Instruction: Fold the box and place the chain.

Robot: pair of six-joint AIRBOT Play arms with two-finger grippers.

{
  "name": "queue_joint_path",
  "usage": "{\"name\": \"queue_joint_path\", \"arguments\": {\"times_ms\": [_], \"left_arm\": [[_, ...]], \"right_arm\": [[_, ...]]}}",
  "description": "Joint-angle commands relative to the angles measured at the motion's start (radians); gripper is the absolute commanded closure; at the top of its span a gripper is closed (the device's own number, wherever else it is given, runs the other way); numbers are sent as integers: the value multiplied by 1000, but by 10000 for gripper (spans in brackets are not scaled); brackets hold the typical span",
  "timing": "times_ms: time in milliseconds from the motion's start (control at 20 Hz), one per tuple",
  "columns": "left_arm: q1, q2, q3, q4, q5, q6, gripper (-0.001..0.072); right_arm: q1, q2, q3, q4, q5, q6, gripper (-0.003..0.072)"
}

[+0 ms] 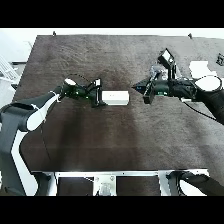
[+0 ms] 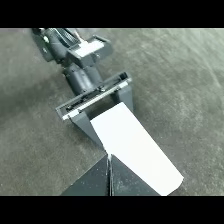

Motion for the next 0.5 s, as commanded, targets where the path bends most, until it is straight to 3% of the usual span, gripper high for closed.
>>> {"name": "queue_joint_path", "arguments": {"times_ms": [0, 50, 300, 450], "left_arm": [[0, 0, 0, -8, -6, -4, 492], [2, 7, 0, 3, -4, -29, 690], [121, 152, -5, 11, 59, -352, 693], [239, 263, -5, 21, 197, -524, 694]], "right_arm": [[-3, 27, -43, 3, -26, 17, 668], [-3, 27, -43, 3, -26, 30, 668], [-7, 29, -44, 1, -25, 57, 668], [-7, 29, -44, 0, -25, 77, 668]]}}
